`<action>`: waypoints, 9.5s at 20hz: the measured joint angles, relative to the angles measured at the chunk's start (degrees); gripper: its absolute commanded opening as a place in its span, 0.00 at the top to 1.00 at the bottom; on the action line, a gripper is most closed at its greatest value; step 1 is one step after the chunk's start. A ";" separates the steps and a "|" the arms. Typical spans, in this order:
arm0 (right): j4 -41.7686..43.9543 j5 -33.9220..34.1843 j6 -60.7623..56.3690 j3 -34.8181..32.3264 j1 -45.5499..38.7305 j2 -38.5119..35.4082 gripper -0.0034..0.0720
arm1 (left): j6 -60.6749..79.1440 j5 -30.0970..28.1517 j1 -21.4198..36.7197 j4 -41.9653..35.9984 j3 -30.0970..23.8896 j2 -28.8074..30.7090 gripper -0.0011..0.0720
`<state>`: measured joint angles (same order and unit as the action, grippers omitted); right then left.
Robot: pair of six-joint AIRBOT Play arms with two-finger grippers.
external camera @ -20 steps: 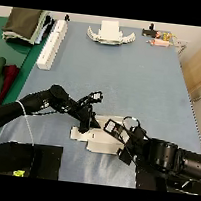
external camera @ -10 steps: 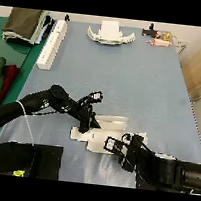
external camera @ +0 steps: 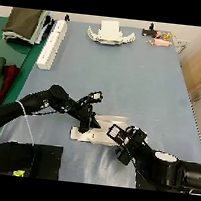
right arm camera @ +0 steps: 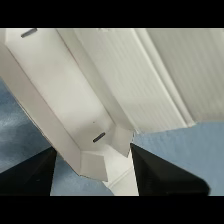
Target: Fold the box.
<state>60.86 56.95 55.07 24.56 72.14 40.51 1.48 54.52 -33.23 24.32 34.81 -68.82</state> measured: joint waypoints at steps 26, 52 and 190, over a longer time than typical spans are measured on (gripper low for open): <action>45.97 -9.25 72.87 0.20 -42.05 1.99 0.01 | 0.00 -0.07 0.00 -0.04 0.02 -0.04 0.96; 54.80 -5.38 94.53 0.04 -46.60 8.72 0.01 | 0.02 0.00 -0.02 0.00 0.00 -0.04 0.96; 62.38 -5.90 111.01 -3.23 -52.41 11.80 0.38 | -60.04 -7.89 -6.84 -5.77 0.66 11.65 0.97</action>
<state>123.24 51.05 166.08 21.32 19.73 52.31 -58.57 46.63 -40.07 18.55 35.46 -57.17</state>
